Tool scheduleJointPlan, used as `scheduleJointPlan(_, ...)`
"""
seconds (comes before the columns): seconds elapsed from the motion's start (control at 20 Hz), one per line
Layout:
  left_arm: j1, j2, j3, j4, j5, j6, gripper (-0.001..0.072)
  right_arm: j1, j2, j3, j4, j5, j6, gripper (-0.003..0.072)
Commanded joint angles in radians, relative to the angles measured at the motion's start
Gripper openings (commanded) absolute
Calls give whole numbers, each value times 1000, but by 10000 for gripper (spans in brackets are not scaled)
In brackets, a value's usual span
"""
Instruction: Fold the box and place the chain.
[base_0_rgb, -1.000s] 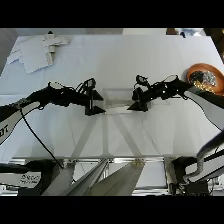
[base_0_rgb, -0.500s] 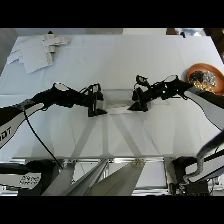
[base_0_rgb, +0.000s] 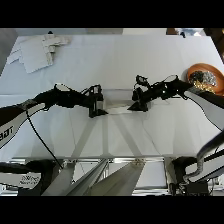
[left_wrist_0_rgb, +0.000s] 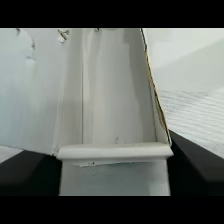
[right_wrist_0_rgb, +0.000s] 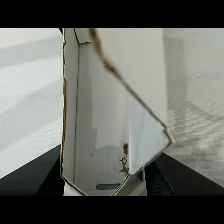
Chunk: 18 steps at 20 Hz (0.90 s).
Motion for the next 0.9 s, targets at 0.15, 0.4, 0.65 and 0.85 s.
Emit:
scheduleJointPlan(0.15, 0, -2, 0, -1, 3, 0, 80, 0, 0, 0, 0, 1, 0, 405)
scheduleJointPlan(0.4, -2, -1, 0, 11, 0, 0, 91, 0, 0, 0, 0, 1, 0, 405)
scheduleJointPlan(0.65, -2, -1, 0, 11, 0, -1, 91, 0, 0, 0, 0, 1, 0, 405)
scheduleJointPlan(0.85, -2, -1, 0, 11, 0, 0, 91, 0, 0, 0, 0, 1, 0, 405)
